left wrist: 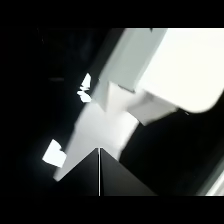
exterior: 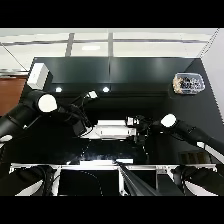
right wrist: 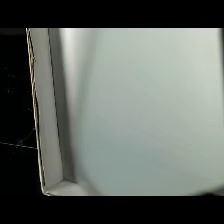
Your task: Fold the box and place the chain.
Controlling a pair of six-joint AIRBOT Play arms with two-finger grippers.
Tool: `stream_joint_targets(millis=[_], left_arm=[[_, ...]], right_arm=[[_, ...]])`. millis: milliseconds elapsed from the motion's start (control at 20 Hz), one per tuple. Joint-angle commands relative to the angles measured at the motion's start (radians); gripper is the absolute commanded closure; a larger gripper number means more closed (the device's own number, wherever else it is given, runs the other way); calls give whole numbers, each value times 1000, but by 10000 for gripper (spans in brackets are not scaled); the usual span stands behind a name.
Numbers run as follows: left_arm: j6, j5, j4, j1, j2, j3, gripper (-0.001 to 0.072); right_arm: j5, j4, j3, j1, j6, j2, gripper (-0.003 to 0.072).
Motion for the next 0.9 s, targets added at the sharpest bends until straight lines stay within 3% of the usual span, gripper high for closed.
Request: stream_joint_targets(millis=[0, 50, 150, 300, 400, 500, 750, 850], left_arm=[[-214, -156, -115, -3, 35, -29, 681], [-206, -125, -241, -3, 34, -52, 681], [-118, 31, -526, -2, 31, -119, 681], [69, 370, -856, -2, 30, -205, 681], [108, 602, -961, -2, 14, -240, 681], [114, 694, -886, -2, -33, -240, 681], [99, 482, -565, -19, -177, -170, 682], [76, 483, -521, -22, -204, -154, 682]], right_arm=[[0, 0, 0, 1, 0, -1, 460], [0, 0, 0, 1, 0, -1, 460], [0, 0, 0, 1, 0, -1, 460], [0, 0, 0, 1, 0, -1, 460], [0, 0, 0, 1, 0, -1, 460], [0, 0, 0, 1, 0, -1, 460], [0, 1, 0, 1, 1, -1, 460], [0, 1, 0, 1, 1, -1, 460]])
